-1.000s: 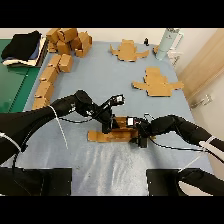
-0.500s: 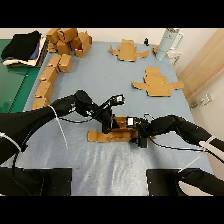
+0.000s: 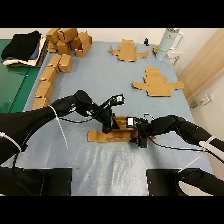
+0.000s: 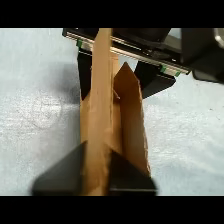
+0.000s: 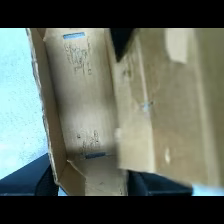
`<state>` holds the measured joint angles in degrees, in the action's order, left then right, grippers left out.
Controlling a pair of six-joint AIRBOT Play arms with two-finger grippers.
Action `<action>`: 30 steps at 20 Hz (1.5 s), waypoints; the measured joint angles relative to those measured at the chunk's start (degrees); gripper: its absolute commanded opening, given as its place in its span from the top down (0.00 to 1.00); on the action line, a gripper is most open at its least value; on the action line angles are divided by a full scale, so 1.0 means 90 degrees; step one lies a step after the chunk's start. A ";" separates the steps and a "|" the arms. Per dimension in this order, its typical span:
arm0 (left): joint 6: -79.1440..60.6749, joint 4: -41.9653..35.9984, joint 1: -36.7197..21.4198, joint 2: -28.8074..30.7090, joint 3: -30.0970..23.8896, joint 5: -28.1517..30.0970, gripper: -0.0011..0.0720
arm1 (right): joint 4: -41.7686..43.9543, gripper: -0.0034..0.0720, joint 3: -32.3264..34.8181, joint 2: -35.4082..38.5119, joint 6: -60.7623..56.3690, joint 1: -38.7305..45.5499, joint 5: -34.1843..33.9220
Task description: Fold the box.
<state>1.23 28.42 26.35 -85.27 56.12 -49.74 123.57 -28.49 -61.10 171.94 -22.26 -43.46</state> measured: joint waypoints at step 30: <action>0.6941 0.0495 0.0886 0.0889 -0.0549 0.1498 0.97 | -0.0041 0.31 0.0000 0.0000 0.0002 -0.0005 -0.0007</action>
<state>63.70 32.88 34.33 -77.28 51.18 -36.25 123.20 -28.49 -61.10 171.96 -22.31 -43.53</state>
